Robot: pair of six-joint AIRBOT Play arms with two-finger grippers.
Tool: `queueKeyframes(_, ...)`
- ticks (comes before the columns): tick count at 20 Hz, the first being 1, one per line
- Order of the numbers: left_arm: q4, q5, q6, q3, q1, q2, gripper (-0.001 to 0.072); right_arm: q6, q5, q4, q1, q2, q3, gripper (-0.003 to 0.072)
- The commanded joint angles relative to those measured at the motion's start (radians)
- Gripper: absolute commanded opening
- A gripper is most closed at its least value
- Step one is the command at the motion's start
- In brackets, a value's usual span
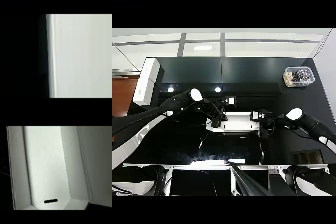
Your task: Fold the box and place the chain.
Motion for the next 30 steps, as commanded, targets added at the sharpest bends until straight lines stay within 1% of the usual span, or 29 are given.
queueKeyframes(1,0.000,0.000,0.001,0.000,0.000,0.000,0.0026,-0.001,0.013,0.005,-0.017,-0.001,-0.002,0.0670)
queueKeyframes(8,0.000,0.000,0.001,0.000,0.000,0.000,0.0026,-0.026,0.024,0.037,-0.015,-0.001,-0.002,0.0671)
queueKeyframes(13,0.000,-0.001,0.001,0.000,0.000,0.000,0.0026,-0.026,0.027,0.035,-0.015,-0.033,-0.002,0.0671)
queueKeyframes(30,0.000,0.000,0.001,0.000,0.000,0.000,0.0026,-0.026,0.024,0.035,-0.015,-0.033,-0.002,0.0670)
